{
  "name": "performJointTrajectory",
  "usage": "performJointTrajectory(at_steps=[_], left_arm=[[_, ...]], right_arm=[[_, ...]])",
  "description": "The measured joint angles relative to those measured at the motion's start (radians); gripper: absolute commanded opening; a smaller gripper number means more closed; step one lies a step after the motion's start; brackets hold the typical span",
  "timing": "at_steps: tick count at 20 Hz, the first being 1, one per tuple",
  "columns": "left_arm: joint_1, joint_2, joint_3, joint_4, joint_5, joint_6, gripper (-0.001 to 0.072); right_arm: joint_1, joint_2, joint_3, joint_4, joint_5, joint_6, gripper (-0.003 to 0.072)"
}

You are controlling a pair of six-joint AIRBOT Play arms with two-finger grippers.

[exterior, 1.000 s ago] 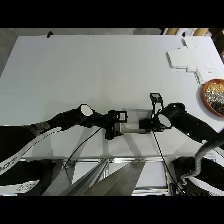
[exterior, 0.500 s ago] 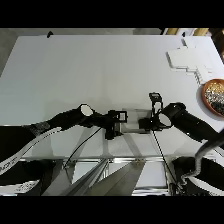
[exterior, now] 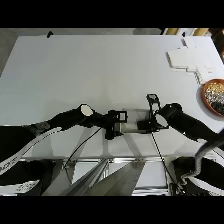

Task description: Fold the box and place the chain.

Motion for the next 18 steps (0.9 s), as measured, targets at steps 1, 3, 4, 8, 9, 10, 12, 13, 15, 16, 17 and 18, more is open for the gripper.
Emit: performJointTrajectory(at_steps=[1, 3, 4, 8, 9, 10, 12, 13, 15, 16, 17, 18], left_arm=[[0.0, 0.0, 0.0, 0.0, 0.0, 0.0, 0.0292], [0.0, 0.0, 0.0, 0.001, 0.0, 0.001, 0.0292], [0.0, 0.0, 0.0, 0.001, 0.0, 0.001, 0.0292], [0.0, 0.0, 0.0, 0.001, 0.0, 0.0, 0.0292], [0.0, 0.0, 0.0, 0.001, 0.0, 0.0, 0.0292], [0.0, 0.0, 0.0, 0.001, 0.0, 0.0, 0.0292], [0.0, 0.0, 0.0, 0.001, 0.0, 0.0, 0.0292], [0.0, 0.0, 0.0, 0.001, 0.0, 0.0, 0.0292], [0.0, 0.0, 0.0, 0.0, 0.0, 0.0, 0.0292], [0.0, 0.0, 0.0, 0.0, 0.0, -0.001, 0.0292], [0.0, 0.0, 0.0, 0.0, 0.0, -0.001, 0.0292], [0.0, 0.0, 0.0, 0.0, 0.0, -0.001, 0.0292]], right_arm=[[0.0, 0.004, 0.0, -0.003, 0.006, -0.005, 0.0353], [0.001, 0.03, 0.0, 0.006, 0.016, -0.013, 0.0374], [0.001, 0.055, 0.0, 0.007, 0.016, -0.026, 0.0375], [0.0, 0.213, 0.0, -0.003, 0.043, -0.114, 0.0374], [-0.003, 0.262, 0.0, -0.004, 0.052, -0.132, 0.0326], [-0.013, 0.316, 0.0, -0.014, 0.063, -0.145, 0.0265], [-0.062, 0.419, 0.008, -0.049, 0.083, -0.166, 0.0263], [-0.109, 0.463, 0.018, -0.076, 0.098, -0.181, 0.0263], [-0.241, 0.513, 0.052, -0.113, 0.114, -0.24, 0.026], [-0.321, 0.52, 0.077, -0.12, 0.118, -0.286, 0.0244], [-0.415, 0.512, 0.109, -0.126, 0.116, -0.34, 0.0243], [-0.509, 0.491, 0.141, -0.132, 0.111, -0.392, 0.0243]])
